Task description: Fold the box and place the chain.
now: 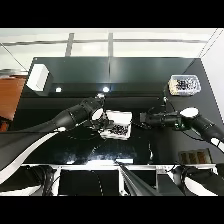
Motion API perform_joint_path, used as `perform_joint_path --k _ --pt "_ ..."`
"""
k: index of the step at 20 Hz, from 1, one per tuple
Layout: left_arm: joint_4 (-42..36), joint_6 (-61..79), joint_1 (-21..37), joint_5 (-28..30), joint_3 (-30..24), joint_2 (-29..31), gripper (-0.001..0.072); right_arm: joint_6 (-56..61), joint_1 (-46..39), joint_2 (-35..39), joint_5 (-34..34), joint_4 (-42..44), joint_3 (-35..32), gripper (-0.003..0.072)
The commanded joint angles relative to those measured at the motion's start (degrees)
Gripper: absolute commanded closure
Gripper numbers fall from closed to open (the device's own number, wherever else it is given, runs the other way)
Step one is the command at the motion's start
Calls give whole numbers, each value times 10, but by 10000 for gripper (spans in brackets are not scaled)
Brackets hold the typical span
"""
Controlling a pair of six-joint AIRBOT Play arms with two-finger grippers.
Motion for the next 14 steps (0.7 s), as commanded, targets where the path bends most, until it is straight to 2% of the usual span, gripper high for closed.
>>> perform_joint_path --k 1,14 --pt "0 0 0 0 0 0 679 3 11 -5 -11 2 0 377" --pt "0 0 0 1 0 0 679 3 19 -5 -3 0 0 377"
